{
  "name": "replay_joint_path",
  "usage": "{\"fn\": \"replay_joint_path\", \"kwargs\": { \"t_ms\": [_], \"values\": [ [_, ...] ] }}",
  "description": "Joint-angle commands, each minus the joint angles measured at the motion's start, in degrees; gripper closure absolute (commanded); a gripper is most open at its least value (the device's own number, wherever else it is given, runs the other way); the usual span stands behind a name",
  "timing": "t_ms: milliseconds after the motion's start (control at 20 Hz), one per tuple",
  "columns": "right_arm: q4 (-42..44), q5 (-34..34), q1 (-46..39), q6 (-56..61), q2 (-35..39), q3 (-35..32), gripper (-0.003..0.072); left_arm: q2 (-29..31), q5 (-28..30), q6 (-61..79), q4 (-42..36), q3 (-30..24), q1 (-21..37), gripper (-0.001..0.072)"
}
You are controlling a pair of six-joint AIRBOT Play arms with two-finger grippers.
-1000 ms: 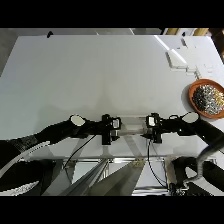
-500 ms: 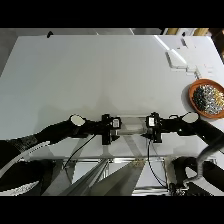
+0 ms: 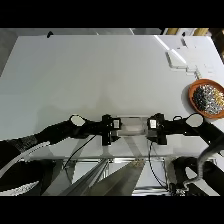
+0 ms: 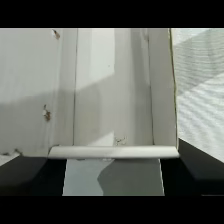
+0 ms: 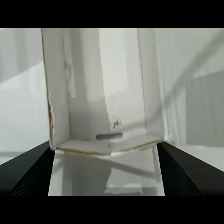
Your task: Fold the box and place the chain.
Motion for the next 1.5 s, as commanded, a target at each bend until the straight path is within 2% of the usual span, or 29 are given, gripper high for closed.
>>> {"fn": "replay_joint_path", "kwargs": {
  "t_ms": [0, 250, 400, 550, 600, 650, 700, 800, 850, 900, 1150, 1300, 1450],
  "values": [
    [-10.86, 4.72, -0.02, 10.97, 6.84, 0.07, 0.0001, 0.00, 0.13, -0.07, 0.00, -0.02, 0.02, 0.0436],
    [-16.79, 7.21, 0.00, 21.75, 18.78, 0.04, 0.0048, 0.00, 0.13, -0.07, 0.00, -0.02, 0.02, 0.0436],
    [-10.05, 8.02, 0.00, 22.64, 22.29, 0.04, 0.0170, 0.00, 0.13, -0.07, 0.00, -0.02, 0.02, 0.0436],
    [-1.64, 7.48, 0.00, 22.58, 22.27, 0.04, 0.0180, 0.00, 0.13, -0.04, 0.00, -0.02, 0.02, 0.0436],
    [1.75, 6.29, 0.00, 22.56, 22.27, 0.04, 0.0244, 0.00, 0.13, -0.07, 0.00, -0.02, 0.02, 0.0436],
    [4.96, 5.31, 0.00, 22.05, 22.21, 0.04, 0.0417, 0.00, 0.13, -0.07, 0.00, -0.02, 0.02, 0.0436],
    [8.44, 4.76, 0.00, 20.57, 21.99, 0.04, 0.0534, 0.00, 0.11, -0.07, 0.00, -0.02, 0.02, 0.0436],
    [15.47, 3.76, 0.00, 17.62, 20.48, 0.04, 0.0572, 0.00, 0.13, -0.07, 0.00, -0.02, 0.02, 0.0436],
    [18.47, 2.97, 0.00, 15.80, 19.17, 0.04, 0.0635, 0.00, 0.11, -0.04, 0.00, -0.02, 0.02, 0.0436],
    [21.38, 0.98, 0.00, 14.14, 17.07, 0.04, 0.0666, 0.00, 0.13, -0.07, 0.00, -0.02, 0.02, 0.0436],
    [33.11, -14.60, 0.00, 13.60, 1.09, 0.04, 0.0667, 0.00, 0.13, -0.07, 0.00, -0.02, 0.02, 0.0436],
    [32.65, -15.28, 0.00, 15.80, -6.49, 0.04, 0.0666, 0.00, 0.13, -0.07, 0.00, -0.02, 0.02, 0.0436],
    [26.91, -12.68, -0.02, 21.88, -7.96, 0.61, 0.0666, 0.00, 0.13, -0.07, 0.00, -0.02, 0.02, 0.0436]
  ]
}}
